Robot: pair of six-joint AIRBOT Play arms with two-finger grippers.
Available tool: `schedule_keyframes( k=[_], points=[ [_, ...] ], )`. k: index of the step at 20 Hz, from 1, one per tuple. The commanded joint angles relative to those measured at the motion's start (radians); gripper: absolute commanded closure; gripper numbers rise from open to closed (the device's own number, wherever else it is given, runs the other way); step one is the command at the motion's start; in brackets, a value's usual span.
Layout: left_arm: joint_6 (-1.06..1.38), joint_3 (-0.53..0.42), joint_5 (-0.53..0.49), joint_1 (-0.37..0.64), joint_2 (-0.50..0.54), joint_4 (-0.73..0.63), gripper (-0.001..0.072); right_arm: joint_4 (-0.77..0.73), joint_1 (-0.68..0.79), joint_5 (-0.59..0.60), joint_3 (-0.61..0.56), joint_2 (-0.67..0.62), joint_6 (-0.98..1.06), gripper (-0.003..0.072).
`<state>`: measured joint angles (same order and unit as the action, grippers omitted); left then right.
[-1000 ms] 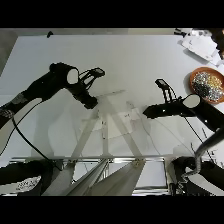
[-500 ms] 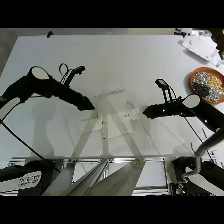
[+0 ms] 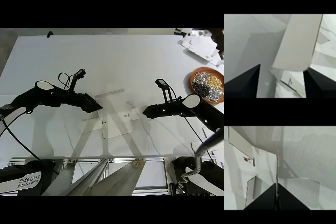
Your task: Fold the box and place the chain.
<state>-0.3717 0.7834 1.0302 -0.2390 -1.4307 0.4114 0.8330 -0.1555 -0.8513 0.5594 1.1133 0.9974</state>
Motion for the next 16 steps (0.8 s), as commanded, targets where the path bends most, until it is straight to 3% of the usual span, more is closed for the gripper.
schedule_keyframes(
  k=[1, 9, 10, 12, 16],
  points=[
    [0.031, -0.005, -0.132, -0.052, -0.001, 0.033, 0.0128, -0.003, -0.001, -0.001, 0.0, -0.001, 0.002, 0.0673],
    [0.024, -0.005, -0.138, -0.048, -0.002, 0.209, 0.015, -0.003, -0.001, 0.0, 0.0, -0.001, 0.001, 0.0673],
    [0.045, -0.005, -0.145, -0.048, -0.002, 0.195, 0.0155, -0.003, -0.001, 0.0, 0.0, -0.001, 0.001, 0.0673],
    [0.09, -0.005, -0.164, -0.05, -0.003, 0.167, 0.0273, -0.003, -0.001, 0.0, 0.0, -0.001, 0.001, 0.0673],
    [0.165, -0.005, -0.122, -0.05, -0.026, 0.095, 0.0272, -0.003, -0.001, -0.001, 0.0, -0.001, 0.001, 0.0673]
  ],
)
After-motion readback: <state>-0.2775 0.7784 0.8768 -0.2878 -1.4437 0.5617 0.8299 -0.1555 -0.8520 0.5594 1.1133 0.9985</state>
